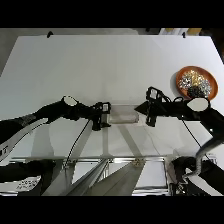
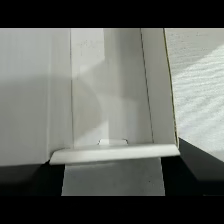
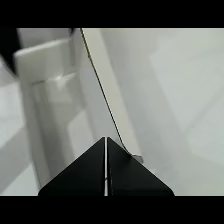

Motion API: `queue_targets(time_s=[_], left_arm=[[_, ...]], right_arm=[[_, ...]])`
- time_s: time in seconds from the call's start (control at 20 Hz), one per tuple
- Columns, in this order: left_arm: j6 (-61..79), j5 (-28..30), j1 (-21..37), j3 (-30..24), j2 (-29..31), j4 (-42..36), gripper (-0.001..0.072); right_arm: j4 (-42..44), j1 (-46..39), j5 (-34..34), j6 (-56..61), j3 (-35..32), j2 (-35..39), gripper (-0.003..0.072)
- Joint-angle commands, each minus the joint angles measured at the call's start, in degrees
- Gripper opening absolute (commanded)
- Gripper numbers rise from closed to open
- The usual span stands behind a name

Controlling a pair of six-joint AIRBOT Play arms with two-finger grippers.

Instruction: Fold the box and place the chain.

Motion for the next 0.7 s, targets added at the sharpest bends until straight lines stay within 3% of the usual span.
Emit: queue_targets(time_s=[0.0,0.25,0.5,0.65], left_arm=[[0.02,0.00,0.02,0.02,0.04,0.02,0.0153],[0.02,-0.02,0.00,0.02,0.04,0.04,0.0153],[0.02,-0.02,0.00,0.02,0.04,0.02,0.0153],[0.02,0.00,0.02,0.02,0.04,0.02,0.0153]], right_arm=[[7.98,0.04,-9.18,0.00,0.04,-6.01,0.0021],[7.13,0.04,-10.38,0.17,0.04,-12.41,0.0021],[2.27,0.02,-10.43,3.67,0.13,-12.07,0.0021],[-7.65,-0.02,-5.51,13.64,2.78,-7.41,0.0021]])
